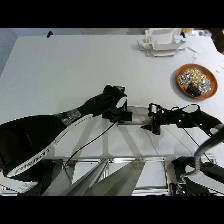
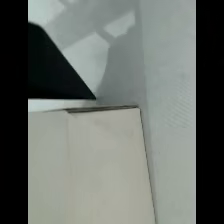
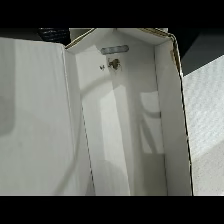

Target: Fold the box and place the chain.

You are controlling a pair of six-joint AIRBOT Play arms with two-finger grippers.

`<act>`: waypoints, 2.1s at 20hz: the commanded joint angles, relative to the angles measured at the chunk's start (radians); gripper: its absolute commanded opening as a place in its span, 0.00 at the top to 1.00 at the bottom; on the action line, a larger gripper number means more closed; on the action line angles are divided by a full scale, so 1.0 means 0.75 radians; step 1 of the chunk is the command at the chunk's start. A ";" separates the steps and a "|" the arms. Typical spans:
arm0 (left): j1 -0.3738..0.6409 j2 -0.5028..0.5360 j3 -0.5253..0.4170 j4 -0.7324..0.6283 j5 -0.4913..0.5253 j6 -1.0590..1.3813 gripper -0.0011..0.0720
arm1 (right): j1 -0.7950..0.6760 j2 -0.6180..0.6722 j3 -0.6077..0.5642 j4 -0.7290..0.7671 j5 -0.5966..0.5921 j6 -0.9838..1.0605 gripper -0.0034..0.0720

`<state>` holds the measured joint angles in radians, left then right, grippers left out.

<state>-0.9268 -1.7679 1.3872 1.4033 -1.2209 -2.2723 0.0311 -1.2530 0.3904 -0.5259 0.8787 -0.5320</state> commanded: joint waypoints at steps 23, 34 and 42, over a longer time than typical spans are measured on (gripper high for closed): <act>-0.022 0.010 0.003 0.036 0.009 -0.051 0.67 | 0.000 0.000 0.000 0.000 0.000 0.000 0.41; -0.016 -0.020 0.087 0.041 -0.032 -0.013 0.84 | 0.000 0.000 0.000 0.000 0.001 0.000 0.41; -0.046 -0.060 0.087 0.031 -0.063 -0.028 0.84 | 0.000 0.000 0.000 0.000 0.000 0.001 0.41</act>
<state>-0.9581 -1.8076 1.4513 1.4300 -1.2530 -2.2917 0.0311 -1.2530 0.3904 -0.5282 0.8795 -0.5346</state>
